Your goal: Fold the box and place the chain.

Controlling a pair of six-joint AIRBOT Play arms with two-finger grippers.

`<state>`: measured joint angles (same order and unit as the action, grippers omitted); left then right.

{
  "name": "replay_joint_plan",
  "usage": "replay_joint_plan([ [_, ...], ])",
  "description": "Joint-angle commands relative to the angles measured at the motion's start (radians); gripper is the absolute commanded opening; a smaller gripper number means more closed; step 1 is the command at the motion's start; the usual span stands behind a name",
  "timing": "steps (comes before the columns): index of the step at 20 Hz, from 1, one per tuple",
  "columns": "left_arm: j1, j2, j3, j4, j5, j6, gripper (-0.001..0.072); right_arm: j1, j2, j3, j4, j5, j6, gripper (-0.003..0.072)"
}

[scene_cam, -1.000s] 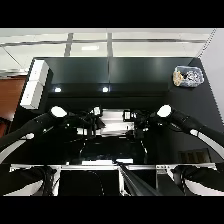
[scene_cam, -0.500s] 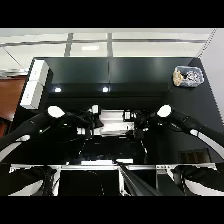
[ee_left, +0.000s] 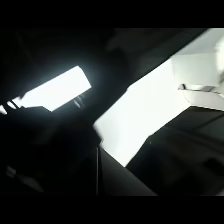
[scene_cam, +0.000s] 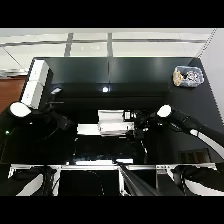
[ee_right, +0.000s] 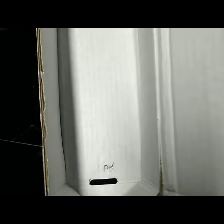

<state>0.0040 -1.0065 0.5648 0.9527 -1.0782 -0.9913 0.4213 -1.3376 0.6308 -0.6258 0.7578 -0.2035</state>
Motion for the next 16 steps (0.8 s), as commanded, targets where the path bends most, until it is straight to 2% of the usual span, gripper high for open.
replay_joint_plan([
  [1, 0.184, -0.067, -0.061, -0.198, -0.188, -0.175, 0.0024, 0.000, -0.001, 0.000, 0.000, 0.000, 0.000, 0.0191],
  [2, 0.202, -0.098, -0.084, -0.249, -0.188, -0.159, 0.0024, 0.000, -0.001, 0.000, 0.000, 0.000, 0.000, 0.0191],
  [7, 0.142, -0.224, -0.095, -0.227, -0.083, -0.164, 0.0023, 0.000, -0.001, 0.000, 0.000, 0.001, 0.000, 0.0191],
  [13, 0.045, -0.248, -0.095, -0.225, 0.005, -0.168, 0.0023, 0.000, -0.001, 0.000, 0.000, 0.000, 0.000, 0.0191],
  [16, 0.022, -0.248, -0.095, -0.291, 0.005, -0.089, 0.0023, 0.000, -0.001, 0.000, 0.000, 0.000, 0.000, 0.0191],
])
